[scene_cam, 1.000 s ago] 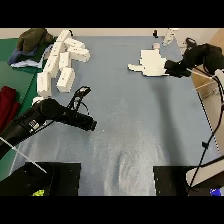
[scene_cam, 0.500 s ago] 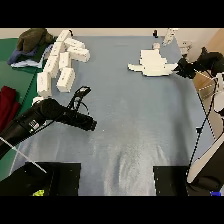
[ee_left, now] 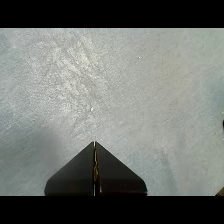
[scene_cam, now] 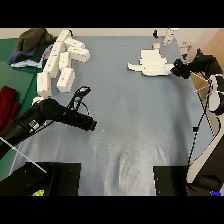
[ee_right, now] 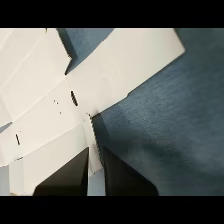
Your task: Fold the box.
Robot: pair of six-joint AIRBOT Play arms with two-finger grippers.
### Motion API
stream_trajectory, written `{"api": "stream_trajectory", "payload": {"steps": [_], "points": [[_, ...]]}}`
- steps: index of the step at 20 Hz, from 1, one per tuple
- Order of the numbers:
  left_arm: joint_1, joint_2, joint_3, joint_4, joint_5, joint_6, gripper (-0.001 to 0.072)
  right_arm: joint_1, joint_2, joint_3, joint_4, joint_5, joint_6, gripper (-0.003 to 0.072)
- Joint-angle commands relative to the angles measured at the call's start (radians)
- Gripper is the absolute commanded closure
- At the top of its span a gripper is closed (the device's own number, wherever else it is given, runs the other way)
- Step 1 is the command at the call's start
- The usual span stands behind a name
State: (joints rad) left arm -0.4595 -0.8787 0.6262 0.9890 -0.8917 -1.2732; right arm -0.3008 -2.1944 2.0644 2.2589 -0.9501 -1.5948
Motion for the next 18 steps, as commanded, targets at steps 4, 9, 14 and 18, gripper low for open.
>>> {"api": "stream_trajectory", "payload": {"steps": [4,9,14,18], "points": [[0.000,-0.001,0.000,0.000,0.000,0.000,0.0695,0.013,0.004,0.002,0.164,-0.072,-0.027,0.0686],[0.000,-0.001,0.000,0.000,0.000,0.000,0.0695,0.024,0.097,-0.034,0.163,-0.264,-0.042,0.0689],[0.000,-0.001,0.000,0.000,0.000,0.000,0.0694,0.085,0.264,-0.216,0.144,-0.448,-0.036,0.0690],[0.000,-0.001,0.000,0.000,0.000,0.000,0.0695,0.177,0.511,-0.525,0.127,-0.428,-0.036,0.0690]]}}
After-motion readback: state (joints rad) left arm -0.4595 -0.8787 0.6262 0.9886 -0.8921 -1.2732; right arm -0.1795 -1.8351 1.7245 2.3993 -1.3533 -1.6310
